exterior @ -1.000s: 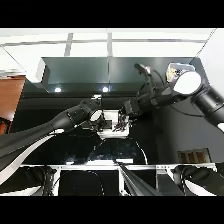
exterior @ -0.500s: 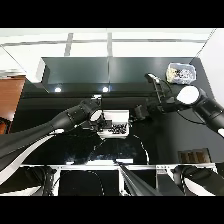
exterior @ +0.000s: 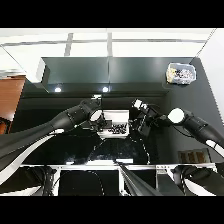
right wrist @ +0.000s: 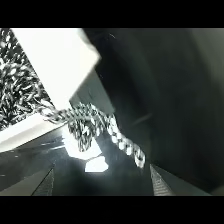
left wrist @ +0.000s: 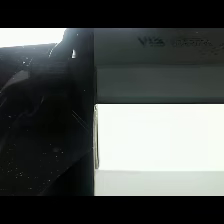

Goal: Fold the box and place the chain.

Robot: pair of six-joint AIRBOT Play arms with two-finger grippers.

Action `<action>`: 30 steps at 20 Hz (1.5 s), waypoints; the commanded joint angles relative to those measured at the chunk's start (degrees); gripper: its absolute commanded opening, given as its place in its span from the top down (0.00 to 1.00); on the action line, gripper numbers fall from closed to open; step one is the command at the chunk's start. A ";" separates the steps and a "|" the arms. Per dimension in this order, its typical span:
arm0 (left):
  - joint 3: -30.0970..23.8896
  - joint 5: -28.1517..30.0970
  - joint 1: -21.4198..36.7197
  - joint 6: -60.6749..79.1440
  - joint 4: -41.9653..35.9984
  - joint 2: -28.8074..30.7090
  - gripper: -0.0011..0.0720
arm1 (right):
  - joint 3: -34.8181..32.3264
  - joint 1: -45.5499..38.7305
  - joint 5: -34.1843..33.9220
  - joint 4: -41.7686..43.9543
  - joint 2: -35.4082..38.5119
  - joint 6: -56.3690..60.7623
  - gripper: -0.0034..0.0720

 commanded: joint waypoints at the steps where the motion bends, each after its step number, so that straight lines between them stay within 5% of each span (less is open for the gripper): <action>1: 0.07 0.04 0.04 0.00 0.00 -0.04 0.95 | -1.03 0.26 -1.22 11.61 -3.89 -28.11 0.00; 8: 0.07 0.04 0.04 0.00 0.00 -0.07 0.95 | -0.90 -1.42 -1.22 16.22 -7.34 -33.40 0.00; 9: 0.07 0.07 0.04 0.00 0.00 -0.07 0.95 | -0.90 -2.03 -1.36 16.22 -7.39 -33.38 0.07; 12: 0.07 0.04 0.04 0.00 0.00 -0.07 0.95 | -0.90 -2.60 -0.87 16.20 -7.37 -31.17 0.91; 13: 0.07 0.04 0.04 0.00 0.00 -0.07 0.95 | -0.90 -2.60 -0.52 16.20 -7.34 -30.42 0.95; 19: 0.07 0.07 0.04 0.00 0.00 -0.07 0.95 | 0.72 -3.96 1.27 3.87 3.10 0.50 0.95; 22: 0.07 0.09 0.04 0.00 0.00 -0.07 0.95 | 4.76 -6.34 12.94 0.59 11.47 16.26 0.95; 26: 0.07 0.09 0.04 0.00 0.00 -0.07 0.95 | 9.22 -6.54 24.98 13.73 15.85 24.48 0.95; 30: 0.07 0.07 0.04 0.00 0.00 -0.07 0.95 | 9.64 -6.51 26.49 30.62 15.82 24.74 0.95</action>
